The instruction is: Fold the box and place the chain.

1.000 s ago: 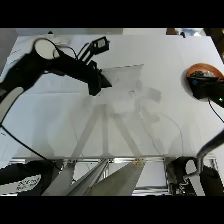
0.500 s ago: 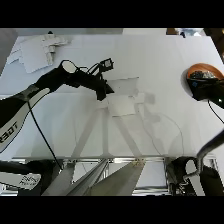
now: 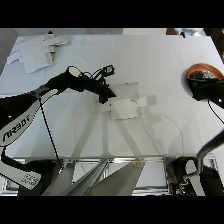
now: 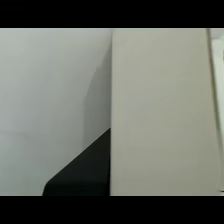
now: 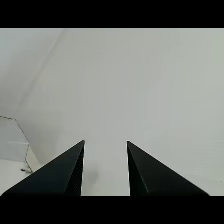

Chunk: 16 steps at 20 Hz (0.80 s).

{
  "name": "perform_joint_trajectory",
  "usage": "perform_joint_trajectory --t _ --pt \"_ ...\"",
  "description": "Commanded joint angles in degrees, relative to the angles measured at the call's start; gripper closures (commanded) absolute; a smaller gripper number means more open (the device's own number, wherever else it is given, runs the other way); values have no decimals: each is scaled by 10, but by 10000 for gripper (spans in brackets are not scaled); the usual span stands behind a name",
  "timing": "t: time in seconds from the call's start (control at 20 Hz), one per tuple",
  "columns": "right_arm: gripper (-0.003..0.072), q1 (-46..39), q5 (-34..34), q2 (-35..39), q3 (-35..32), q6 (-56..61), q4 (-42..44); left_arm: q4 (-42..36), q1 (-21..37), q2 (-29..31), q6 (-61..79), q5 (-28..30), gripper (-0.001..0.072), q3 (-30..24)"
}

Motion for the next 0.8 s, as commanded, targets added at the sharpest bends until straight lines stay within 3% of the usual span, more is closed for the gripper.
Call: perform_joint_trajectory --t 0.0,0.35,0.75 --pt "397 0 -6 0 1 0 -1 18 6 -6 3 -16 706 2" --pt "400 0 -10 0 1 0 -1 17 62 -6 41 -80 706 3" --pt "403 0 -10 0 1 1 -1 12 45 -10 107 -100 706 3"
